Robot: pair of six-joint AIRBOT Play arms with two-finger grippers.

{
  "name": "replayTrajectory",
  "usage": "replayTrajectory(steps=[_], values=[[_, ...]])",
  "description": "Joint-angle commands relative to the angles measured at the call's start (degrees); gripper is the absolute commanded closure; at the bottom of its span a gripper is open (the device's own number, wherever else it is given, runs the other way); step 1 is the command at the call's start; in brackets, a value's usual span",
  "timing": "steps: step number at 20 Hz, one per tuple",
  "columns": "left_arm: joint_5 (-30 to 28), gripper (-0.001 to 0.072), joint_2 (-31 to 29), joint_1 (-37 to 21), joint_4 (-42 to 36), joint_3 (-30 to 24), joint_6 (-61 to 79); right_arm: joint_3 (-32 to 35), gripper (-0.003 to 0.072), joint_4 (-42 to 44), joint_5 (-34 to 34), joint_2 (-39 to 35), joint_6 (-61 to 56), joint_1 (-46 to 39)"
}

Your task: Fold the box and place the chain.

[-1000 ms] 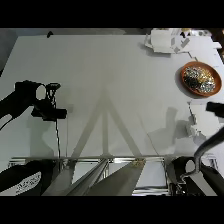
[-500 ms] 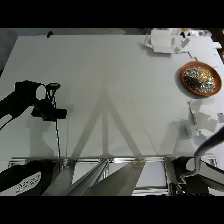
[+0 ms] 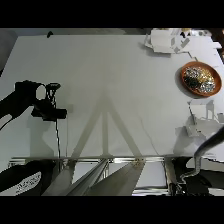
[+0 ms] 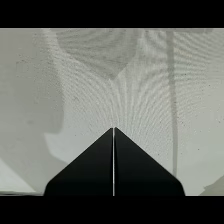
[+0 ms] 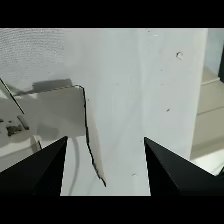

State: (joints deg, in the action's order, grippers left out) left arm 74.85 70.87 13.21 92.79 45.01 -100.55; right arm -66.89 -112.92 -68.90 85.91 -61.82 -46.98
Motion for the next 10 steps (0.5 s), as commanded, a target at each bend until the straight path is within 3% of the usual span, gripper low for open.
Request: replayTrajectory(steps=[1,3,6,10], values=[[0.0,0.0701,0.0,0.0,0.0,0.0,0.0,-0.1,0.0232,-1.3,-2.3,3.2,2.3,-0.3],[0.0,0.0701,0.0,0.0,0.0,0.0,0.0,-0.1,0.0327,-1.3,-2.8,4.3,2.3,-0.3],[0.0,0.0701,0.0,0.0,0.0,0.0,0.0,-0.1,0.0668,-0.6,-5.8,5.3,2.3,-0.1],[0.0,0.0701,0.0,0.0,0.0,0.0,0.0,-0.1,0.0670,4.2,-11.2,3.6,4.1,5.5]])
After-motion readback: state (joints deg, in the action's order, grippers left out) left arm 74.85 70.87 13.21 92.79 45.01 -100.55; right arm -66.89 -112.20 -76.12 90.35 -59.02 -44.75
